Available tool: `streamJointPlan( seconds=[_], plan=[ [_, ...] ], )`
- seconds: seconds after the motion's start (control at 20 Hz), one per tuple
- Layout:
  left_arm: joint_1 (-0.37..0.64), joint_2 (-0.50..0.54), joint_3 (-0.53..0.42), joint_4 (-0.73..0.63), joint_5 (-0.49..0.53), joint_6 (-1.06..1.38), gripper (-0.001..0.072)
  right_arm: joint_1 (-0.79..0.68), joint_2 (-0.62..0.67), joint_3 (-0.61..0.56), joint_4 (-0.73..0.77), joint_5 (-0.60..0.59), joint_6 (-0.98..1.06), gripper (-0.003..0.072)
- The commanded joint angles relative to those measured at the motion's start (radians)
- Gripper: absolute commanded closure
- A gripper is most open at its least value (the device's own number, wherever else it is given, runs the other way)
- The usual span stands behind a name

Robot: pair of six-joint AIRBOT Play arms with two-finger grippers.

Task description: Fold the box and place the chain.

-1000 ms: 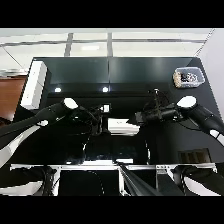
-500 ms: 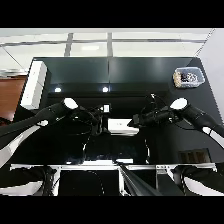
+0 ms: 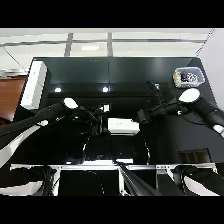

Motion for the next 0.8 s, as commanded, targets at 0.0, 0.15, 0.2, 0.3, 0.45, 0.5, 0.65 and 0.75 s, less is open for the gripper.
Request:
streamJointPlan(
  seconds=[0.0, 0.15, 0.2, 0.3, 0.45, 0.5, 0.65, 0.75],
  plan=[
    [0.006, 0.022, 0.039, -0.004, -0.049, -0.109, -0.0006, -0.116, 0.135, 0.097, -0.144, 0.153, 0.043, 0.067],
    [0.006, 0.086, 0.068, 0.102, -0.069, -0.138, -0.0006, -0.27, 0.248, 0.103, -0.246, 0.192, 0.056, 0.067],
    [0.006, 0.112, 0.072, 0.135, -0.082, -0.153, -0.0006, -0.321, 0.274, 0.103, -0.269, 0.199, 0.056, 0.067],
    [0.0, 0.148, 0.077, 0.076, -0.048, -0.171, -0.0006, -0.406, 0.296, 0.103, -0.283, 0.187, 0.056, 0.067],
    [-0.063, 0.144, 0.121, -0.047, 0.067, -0.169, -0.0005, -0.472, 0.295, 0.093, -0.282, 0.11, 0.056, 0.067],
    [-0.102, 0.125, 0.147, -0.059, 0.137, -0.172, -0.0004, -0.478, 0.294, 0.093, -0.282, 0.094, 0.056, 0.067],
    [-0.202, 0.014, 0.27, -0.032, 0.154, -0.222, -0.0004, -0.476, 0.295, 0.093, -0.283, 0.092, 0.056, 0.067],
    [-0.24, -0.048, 0.33, 0.105, 0.126, -0.307, -0.0004, -0.476, 0.295, 0.093, -0.286, 0.099, 0.056, 0.067]
  ],
)
